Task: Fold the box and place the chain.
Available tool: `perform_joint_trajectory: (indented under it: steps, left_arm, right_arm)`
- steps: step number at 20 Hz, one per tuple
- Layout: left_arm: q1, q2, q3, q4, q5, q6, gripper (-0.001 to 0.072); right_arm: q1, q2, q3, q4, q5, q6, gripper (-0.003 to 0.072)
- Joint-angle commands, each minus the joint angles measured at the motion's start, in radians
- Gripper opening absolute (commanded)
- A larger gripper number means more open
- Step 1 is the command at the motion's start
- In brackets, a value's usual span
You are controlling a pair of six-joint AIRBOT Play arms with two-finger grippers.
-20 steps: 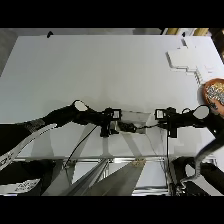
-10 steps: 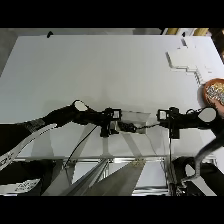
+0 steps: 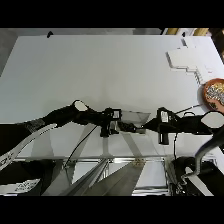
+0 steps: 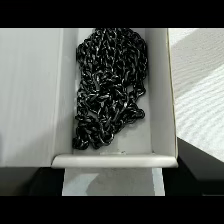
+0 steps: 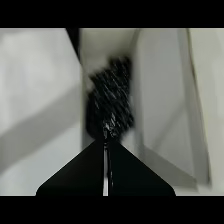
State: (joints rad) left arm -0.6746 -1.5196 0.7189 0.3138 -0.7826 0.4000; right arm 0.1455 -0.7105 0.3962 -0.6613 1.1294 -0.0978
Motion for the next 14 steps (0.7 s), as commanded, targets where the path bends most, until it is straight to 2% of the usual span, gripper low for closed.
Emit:
perform_joint_trajectory:
  steps: [1,8,12,13,14]
  left_arm:
    - [0.000,0.000,0.000,0.000,0.000,0.000,0.0391]
    - [0.000,0.000,0.000,0.000,0.000,0.000,0.0391]
    - [0.000,0.000,0.000,0.000,0.000,0.000,0.0391]
    - [0.000,0.000,0.000,0.000,0.000,0.000,0.0391]
    - [0.000,0.000,0.000,0.000,0.000,0.000,0.0391]
  right_arm:
    - [0.114,0.012,0.000,0.106,-0.034,0.048,0.0015]
    - [0.267,-0.018,0.000,0.294,-0.342,0.072,0.0016]
    - [0.323,-0.104,0.000,0.305,-0.422,0.072,0.0018]
    - [0.332,-0.116,0.000,0.312,-0.433,0.072,0.0027]
    - [0.338,-0.119,0.001,0.322,-0.446,0.072,0.0099]
